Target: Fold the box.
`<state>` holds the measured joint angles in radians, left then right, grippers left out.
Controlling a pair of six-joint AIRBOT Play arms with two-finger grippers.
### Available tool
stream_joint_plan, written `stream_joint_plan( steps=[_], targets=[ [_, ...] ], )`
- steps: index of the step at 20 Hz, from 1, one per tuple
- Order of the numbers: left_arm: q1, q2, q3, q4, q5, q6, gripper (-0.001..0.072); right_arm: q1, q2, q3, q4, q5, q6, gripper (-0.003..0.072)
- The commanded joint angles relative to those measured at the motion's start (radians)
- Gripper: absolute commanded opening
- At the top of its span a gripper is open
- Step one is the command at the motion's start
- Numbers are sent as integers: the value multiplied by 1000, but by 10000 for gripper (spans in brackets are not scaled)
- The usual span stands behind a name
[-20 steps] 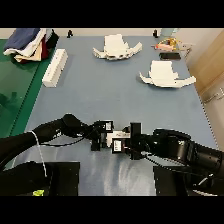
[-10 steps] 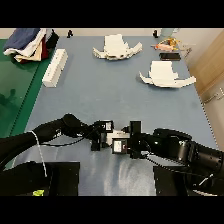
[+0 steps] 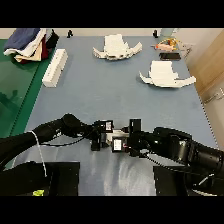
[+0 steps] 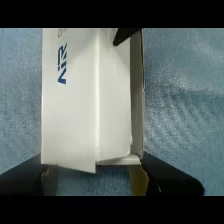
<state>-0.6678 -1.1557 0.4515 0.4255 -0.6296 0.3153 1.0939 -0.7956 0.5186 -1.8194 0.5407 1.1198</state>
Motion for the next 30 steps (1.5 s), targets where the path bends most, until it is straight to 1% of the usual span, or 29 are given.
stream_joint_plan(
  steps=[1, 5, 6, 7, 16, 17, 19, 26, 30],
  targets=[
    [0, 0, 0, 0, -1, 2, 423, -11, -16, 1, 8, 3, 15, 292],
    [0, 0, 0, 1, -1, 1, 423, -10, -40, 1, 82, 16, 14, 284],
    [0, 0, 0, 1, -1, 1, 423, -10, -48, 0, 91, 16, 14, 240],
    [0, 0, 0, 1, -1, 1, 423, -9, -53, 0, 103, 18, 14, 217],
    [0, 0, 0, 0, -1, 2, 423, 9, -51, 1, 248, 32, 12, 228],
    [0, 0, 0, 1, -1, 1, 423, 12, -50, 1, 250, 33, 12, 238],
    [0, 0, 0, 1, -1, 1, 423, 12, -49, 1, 249, 33, 12, 360],
    [0, 0, 0, 1, -1, 1, 423, 11, 14, 2, 245, 34, 14, 364],
    [0, 0, 0, 1, -1, 2, 423, 8, 24, 2, 194, 38, 43, 362]
  ],
)
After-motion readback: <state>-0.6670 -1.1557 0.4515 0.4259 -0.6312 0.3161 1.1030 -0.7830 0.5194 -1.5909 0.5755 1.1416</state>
